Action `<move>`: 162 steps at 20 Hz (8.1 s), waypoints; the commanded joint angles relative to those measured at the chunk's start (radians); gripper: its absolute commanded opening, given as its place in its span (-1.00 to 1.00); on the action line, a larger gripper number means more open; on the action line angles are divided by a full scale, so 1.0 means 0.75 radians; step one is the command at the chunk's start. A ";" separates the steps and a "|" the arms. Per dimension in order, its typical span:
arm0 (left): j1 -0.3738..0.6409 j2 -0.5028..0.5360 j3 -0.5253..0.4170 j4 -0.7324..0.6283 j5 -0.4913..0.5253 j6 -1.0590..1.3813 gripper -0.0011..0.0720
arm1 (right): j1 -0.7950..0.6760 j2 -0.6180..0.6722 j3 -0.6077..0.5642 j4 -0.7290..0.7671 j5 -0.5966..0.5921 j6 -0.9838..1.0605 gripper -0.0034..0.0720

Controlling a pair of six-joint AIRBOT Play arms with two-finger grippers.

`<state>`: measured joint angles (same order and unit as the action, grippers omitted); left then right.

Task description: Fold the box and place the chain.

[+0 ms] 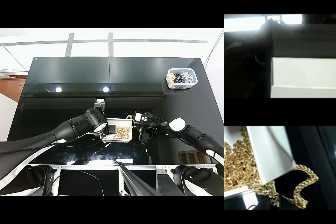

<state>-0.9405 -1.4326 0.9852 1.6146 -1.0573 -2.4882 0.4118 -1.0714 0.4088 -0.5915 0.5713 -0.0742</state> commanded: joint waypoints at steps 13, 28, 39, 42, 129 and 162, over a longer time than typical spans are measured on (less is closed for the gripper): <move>0.000 0.001 0.000 0.001 0.001 0.001 -0.88 | -0.001 0.510 0.343 -0.550 0.416 1.052 -0.85; 0.000 0.001 0.000 0.001 0.001 0.001 -0.88 | -0.099 0.517 1.033 -0.612 0.801 1.310 -0.85; 0.000 0.001 0.000 0.001 0.002 0.001 -0.88 | -0.275 0.518 1.170 -0.115 0.934 1.294 -0.85; 0.000 0.001 0.000 0.001 0.002 0.001 -0.88 | -0.275 0.514 1.187 -0.083 0.945 1.307 -0.85; 0.639 0.729 -0.533 -0.886 -0.013 2.801 0.96 | -0.559 0.342 0.567 -0.481 0.788 1.466 0.98; 0.839 0.410 -0.621 -1.331 0.108 3.738 0.92 | -0.559 0.342 0.567 -0.483 0.790 1.477 0.98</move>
<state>-0.2390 -1.0885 0.5228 0.5888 -1.0054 0.2623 -0.0074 -0.8143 0.8341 -0.9539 1.1671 1.0325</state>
